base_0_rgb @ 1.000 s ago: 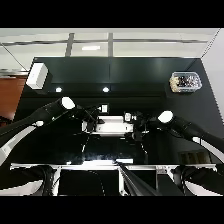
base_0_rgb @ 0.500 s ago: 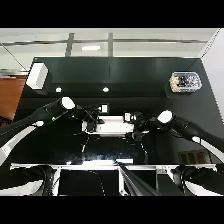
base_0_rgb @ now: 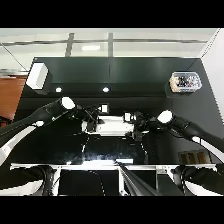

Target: Fold the box and place the chain.

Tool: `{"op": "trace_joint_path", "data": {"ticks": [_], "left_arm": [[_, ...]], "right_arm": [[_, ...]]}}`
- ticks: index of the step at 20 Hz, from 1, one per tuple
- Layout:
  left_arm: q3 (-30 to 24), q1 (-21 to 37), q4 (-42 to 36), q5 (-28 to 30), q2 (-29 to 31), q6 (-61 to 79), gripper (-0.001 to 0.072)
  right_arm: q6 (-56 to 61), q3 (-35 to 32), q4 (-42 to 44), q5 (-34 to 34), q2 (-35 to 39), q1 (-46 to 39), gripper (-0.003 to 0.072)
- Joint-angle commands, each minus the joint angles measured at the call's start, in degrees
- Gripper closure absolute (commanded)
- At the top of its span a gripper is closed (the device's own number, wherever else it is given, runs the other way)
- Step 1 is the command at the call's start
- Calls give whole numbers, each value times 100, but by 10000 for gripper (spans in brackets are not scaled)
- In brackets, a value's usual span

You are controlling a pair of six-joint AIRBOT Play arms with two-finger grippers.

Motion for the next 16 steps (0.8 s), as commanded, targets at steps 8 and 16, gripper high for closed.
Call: {"op": "trace_joint_path", "data": {"ticks": [8,16], "left_arm": [[4,125,1095,-354,1360,-1843,47],[-103,149,2590,-1967,2549,-5226,685]], "right_arm": [[0,0,0,0,-4,9,484],[2,0,0,-2,-4,9,484]]}}
